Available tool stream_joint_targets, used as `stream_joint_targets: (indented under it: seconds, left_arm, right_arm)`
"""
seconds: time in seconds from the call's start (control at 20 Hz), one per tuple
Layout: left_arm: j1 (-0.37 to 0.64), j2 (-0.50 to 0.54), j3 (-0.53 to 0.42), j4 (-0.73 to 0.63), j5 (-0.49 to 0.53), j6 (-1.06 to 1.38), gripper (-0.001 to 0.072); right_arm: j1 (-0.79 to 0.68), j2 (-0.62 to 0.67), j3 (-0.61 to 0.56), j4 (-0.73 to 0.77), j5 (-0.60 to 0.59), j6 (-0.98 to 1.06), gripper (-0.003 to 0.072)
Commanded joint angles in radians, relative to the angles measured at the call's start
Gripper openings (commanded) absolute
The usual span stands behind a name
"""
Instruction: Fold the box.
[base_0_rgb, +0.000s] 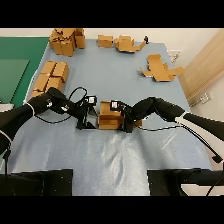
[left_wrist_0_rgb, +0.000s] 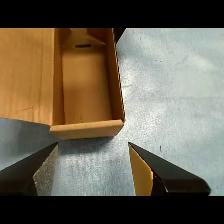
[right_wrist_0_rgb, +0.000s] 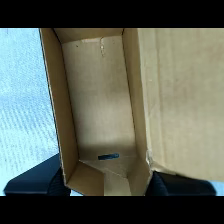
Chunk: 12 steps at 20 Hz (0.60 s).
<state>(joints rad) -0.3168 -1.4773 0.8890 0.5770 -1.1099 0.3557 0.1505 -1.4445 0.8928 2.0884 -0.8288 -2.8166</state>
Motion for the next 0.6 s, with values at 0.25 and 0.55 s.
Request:
stream_joint_targets:
  seconds: [0.25, 0.55]
  left_arm:
    - [-0.058, -0.03, 0.002, -0.032, 0.09, -0.039, 0.0684]
    - [-0.074, -0.036, 0.002, -0.056, 0.107, -0.043, 0.0684]
  right_arm:
    - [0.0, 0.0, -0.001, -0.001, -0.003, 0.001, 0.0444]
    - [0.0, 0.0, -0.001, -0.001, -0.003, 0.001, 0.0444]
